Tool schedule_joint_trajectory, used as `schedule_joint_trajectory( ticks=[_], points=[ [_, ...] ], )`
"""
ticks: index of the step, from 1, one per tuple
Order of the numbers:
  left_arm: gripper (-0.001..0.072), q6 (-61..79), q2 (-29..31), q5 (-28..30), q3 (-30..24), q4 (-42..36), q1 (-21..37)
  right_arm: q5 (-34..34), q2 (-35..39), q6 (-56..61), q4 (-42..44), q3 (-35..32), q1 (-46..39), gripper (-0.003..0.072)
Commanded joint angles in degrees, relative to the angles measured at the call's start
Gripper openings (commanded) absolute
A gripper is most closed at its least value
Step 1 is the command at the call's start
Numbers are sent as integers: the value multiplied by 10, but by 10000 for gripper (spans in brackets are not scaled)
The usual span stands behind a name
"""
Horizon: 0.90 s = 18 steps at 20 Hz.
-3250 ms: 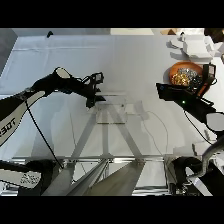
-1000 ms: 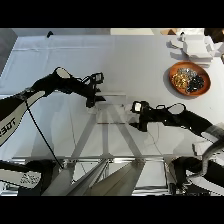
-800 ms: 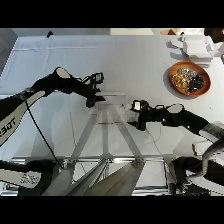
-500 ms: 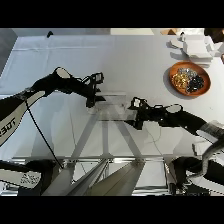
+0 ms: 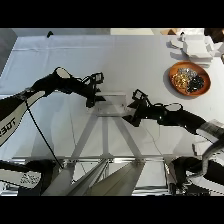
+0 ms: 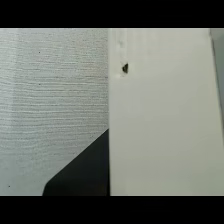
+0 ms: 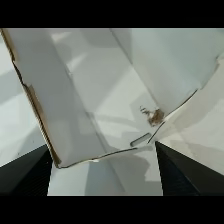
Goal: Fold the box and place the chain.
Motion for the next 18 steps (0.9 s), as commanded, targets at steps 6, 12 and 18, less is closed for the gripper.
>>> schedule_joint_trajectory(
  ticks=[6, 12, 18],
  points=[
    [11, 0, 0, 0, 0, 0, 0, -2, -2, 32, -8, 28, 0, 695],
    [11, 0, 0, 0, 0, 0, 0, 2, -4, 33, -23, 32, 0, 695],
    [11, 0, 0, 0, 0, 0, 0, -18, -7, -1, -76, 60, 0, 695]
  ],
)
